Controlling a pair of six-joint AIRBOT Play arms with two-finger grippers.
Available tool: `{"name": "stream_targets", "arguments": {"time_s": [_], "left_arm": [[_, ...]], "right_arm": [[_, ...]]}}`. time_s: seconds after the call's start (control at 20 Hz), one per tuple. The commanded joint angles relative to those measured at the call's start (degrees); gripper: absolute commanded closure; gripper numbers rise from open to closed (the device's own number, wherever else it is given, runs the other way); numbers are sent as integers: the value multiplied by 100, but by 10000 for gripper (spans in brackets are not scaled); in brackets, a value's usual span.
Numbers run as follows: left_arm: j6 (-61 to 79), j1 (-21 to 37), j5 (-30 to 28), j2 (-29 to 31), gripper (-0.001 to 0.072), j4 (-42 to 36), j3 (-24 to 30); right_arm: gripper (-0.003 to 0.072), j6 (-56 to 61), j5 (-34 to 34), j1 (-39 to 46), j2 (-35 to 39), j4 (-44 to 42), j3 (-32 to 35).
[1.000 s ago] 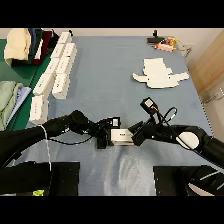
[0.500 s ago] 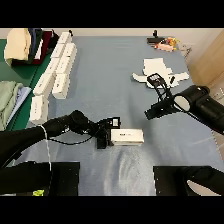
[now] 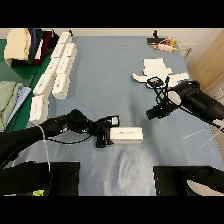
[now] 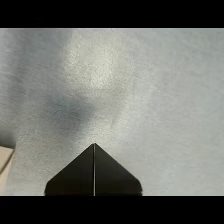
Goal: Fold the box.
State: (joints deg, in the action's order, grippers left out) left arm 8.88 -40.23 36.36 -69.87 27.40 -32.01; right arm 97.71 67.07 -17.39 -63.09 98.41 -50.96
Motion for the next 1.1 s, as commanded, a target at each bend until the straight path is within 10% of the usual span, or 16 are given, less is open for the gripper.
{"name": "stream_targets", "arguments": {"time_s": [0.0,0.4,0.7,1.05], "left_arm": [[-669,297,-39,411,185,254,-7],[-6319,2308,953,2288,184,4494,83],[-7385,3738,1740,3261,185,4673,295],[-8240,3853,835,3342,184,4723,1034]], "right_arm": [[683,26,42,4,-26,15,-15],[683,26,42,4,-26,15,-15],[683,26,42,2,-28,15,-15],[683,26,42,4,-28,15,-15]]}}
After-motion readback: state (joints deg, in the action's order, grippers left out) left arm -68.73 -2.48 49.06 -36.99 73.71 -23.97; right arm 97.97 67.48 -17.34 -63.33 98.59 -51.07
